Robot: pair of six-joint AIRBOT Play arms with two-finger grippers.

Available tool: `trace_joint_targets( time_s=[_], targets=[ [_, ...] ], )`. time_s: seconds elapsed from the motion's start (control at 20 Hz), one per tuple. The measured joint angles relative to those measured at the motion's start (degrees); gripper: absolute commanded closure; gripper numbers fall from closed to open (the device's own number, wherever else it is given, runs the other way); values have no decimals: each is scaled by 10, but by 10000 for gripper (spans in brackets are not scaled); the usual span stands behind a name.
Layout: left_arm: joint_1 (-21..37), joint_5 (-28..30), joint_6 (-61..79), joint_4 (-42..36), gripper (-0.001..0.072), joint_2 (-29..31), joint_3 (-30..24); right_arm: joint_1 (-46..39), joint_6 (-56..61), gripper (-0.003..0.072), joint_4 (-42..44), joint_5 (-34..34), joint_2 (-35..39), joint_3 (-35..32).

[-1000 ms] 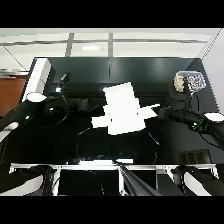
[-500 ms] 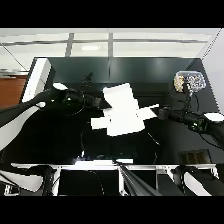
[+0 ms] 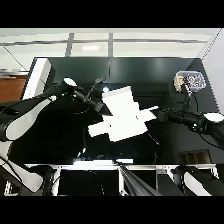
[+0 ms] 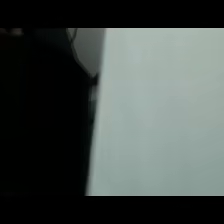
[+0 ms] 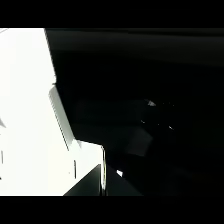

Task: Fold the box and place the chain.

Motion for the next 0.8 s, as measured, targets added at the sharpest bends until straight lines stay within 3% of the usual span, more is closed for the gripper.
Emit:
trace_joint_targets(
  time_s=[0.05, 0.1, 0.2, 0.5, 0.8],
  targets=[
    [-1, -4, 6, 9, 686, -2, 4, 0, 0, 672, -3, 1, 0, 0],
    [-2, -14, 11, 14, 687, -3, 8, 0, 0, 554, -5, 3, 0, 0],
    [-5, -15, 19, 31, 690, -5, 15, 0, 1, 15, -10, 2, 0, 1],
    [-24, 21, 9, 108, 692, 34, 12, -27, 11, 5, -143, 69, 23, 87],
    [-69, 121, 81, 162, 691, 148, -63, -34, 12, 6, -267, 90, 53, 160]
  ],
)
